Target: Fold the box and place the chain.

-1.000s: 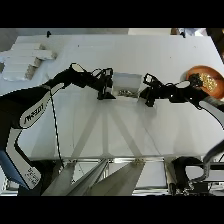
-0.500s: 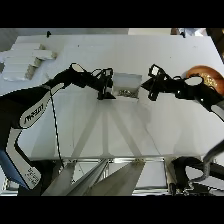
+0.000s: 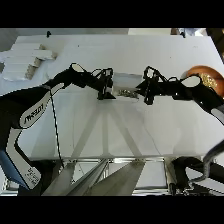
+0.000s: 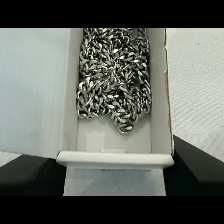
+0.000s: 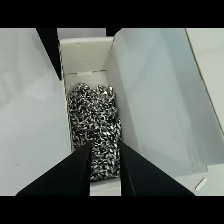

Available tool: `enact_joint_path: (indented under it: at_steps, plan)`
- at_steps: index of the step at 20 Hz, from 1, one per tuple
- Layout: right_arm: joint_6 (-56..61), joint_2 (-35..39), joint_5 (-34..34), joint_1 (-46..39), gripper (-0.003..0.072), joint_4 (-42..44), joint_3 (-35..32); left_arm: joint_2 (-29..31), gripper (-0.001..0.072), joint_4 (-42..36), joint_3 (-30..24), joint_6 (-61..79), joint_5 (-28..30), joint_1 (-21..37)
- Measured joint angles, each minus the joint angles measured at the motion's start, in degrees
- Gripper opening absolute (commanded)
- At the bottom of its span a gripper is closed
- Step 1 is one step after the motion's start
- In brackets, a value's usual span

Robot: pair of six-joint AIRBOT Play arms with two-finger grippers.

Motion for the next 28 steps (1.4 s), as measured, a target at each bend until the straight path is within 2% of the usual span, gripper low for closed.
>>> enact_joint_path:
  at_steps: [3,6,12,15,17,22,28]
  plan:
    - [4.0,0.5,2.4,0.4,0.0192,-0.2,0.8,0.0,0.0396,0.0,0.0,0.0,0.0,0.0]
    - [12.3,0.7,8.7,0.6,0.0191,-0.4,5.1,0.0,0.0396,0.0,0.0,0.0,0.0,0.0]
    - [31.0,-3.5,14.9,-1.3,0.0197,-3.0,21.6,0.0,0.0396,0.0,0.0,0.0,0.0,0.0]
    - [40.9,-9.6,15.9,-2.4,0.0293,-5.1,30.1,0.0,0.0396,0.0,0.0,0.0,0.0,0.0]
    - [46.1,-14.2,16.2,-2.8,0.0295,-6.6,34.0,0.0,0.0396,0.0,0.0,0.0,0.0,0.0]
    - [51.5,-23.2,17.9,-3.1,0.0295,-9.2,37.7,0.0,0.0396,0.0,0.0,0.0,0.0,0.0]
    - [47.6,-26.0,25.3,-1.4,0.0295,-11.0,38.6,0.0,0.0396,0.0,0.0,0.0,0.0,0.0]
